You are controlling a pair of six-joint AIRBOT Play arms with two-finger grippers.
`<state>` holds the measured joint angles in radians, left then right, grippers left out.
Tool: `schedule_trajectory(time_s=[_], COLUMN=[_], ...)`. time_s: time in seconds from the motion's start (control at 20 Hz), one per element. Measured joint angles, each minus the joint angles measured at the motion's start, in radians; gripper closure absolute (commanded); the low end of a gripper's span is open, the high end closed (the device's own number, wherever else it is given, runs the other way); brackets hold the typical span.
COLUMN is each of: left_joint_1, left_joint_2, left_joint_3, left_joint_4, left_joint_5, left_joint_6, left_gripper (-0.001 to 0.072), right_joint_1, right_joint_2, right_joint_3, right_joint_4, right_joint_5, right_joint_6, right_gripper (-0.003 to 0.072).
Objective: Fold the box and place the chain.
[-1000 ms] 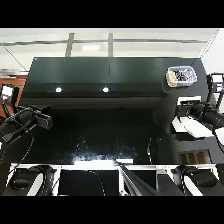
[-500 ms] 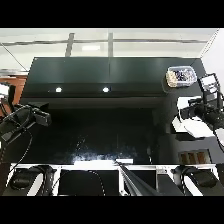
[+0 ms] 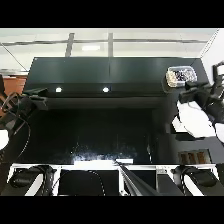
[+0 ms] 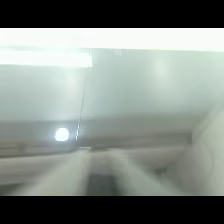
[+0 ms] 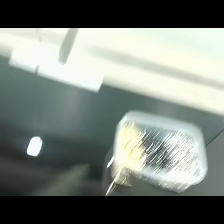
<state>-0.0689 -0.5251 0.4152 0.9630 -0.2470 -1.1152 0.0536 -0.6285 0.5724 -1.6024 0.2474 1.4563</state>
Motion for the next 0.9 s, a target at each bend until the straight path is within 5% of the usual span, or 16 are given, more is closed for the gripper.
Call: schedule_trajectory(time_s=[0.15,0.6,0.9], left_joint_1=[-0.028,-0.124,-0.139], left_joint_2=[-0.092,-0.181,-0.186], left_joint_3=[0.017,0.03,0.03], left_joint_4=[-0.047,-0.08,-0.082], left_joint_5=[0.053,0.08,0.082], left_joint_6=[0.002,0.018,0.02], left_gripper=[-0.0001,0.0,0.0], right_joint_1=[-0.136,-0.695,-0.88], right_joint_2=[-0.118,-0.514,-0.763], right_joint_3=[0.067,0.311,0.498], right_joint_4=[-0.015,-0.219,0.016], right_joint_5=[0.01,0.369,0.647], right_joint_6=[0.031,0.245,-0.193], right_gripper=[-0.0034,-0.0033,-0.0032])
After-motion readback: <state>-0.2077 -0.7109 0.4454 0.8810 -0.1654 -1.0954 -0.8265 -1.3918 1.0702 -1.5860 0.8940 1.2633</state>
